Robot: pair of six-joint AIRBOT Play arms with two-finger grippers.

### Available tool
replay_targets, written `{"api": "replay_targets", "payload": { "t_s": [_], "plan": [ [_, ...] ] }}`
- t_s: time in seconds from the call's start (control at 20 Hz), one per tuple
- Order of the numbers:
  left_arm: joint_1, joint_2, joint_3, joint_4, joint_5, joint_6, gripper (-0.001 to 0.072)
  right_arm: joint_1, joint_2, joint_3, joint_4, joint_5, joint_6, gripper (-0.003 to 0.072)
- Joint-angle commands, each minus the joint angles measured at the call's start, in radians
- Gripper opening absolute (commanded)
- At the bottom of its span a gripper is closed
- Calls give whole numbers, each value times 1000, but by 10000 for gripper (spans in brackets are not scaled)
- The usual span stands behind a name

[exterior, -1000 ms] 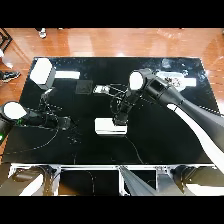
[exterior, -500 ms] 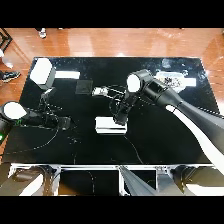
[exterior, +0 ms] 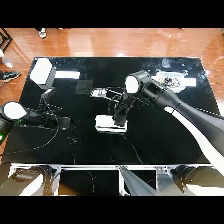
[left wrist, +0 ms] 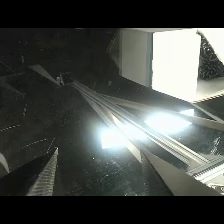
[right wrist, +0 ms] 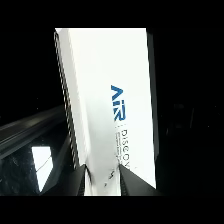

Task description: Fold the box and place the chain.

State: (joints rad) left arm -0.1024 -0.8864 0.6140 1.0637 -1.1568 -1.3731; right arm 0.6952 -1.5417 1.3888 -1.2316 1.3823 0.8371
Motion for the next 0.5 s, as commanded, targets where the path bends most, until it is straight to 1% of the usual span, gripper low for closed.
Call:
{"api": "replay_targets", "payload": {
  "t_s": [0.0, 0.15, 0.45],
  "plan": [
    [1, -1, 0, 0, 0, 0, 616, 3, 0, 0, 0, 0, 1, 241],
    [1, -1, 0, 0, 0, 0, 616, 4, 0, 0, -1, -5, 5, 240],
    [1, -1, 0, 0, 0, 0, 616, 28, 0, 0, -54, -21, 19, 240]
  ]
}}
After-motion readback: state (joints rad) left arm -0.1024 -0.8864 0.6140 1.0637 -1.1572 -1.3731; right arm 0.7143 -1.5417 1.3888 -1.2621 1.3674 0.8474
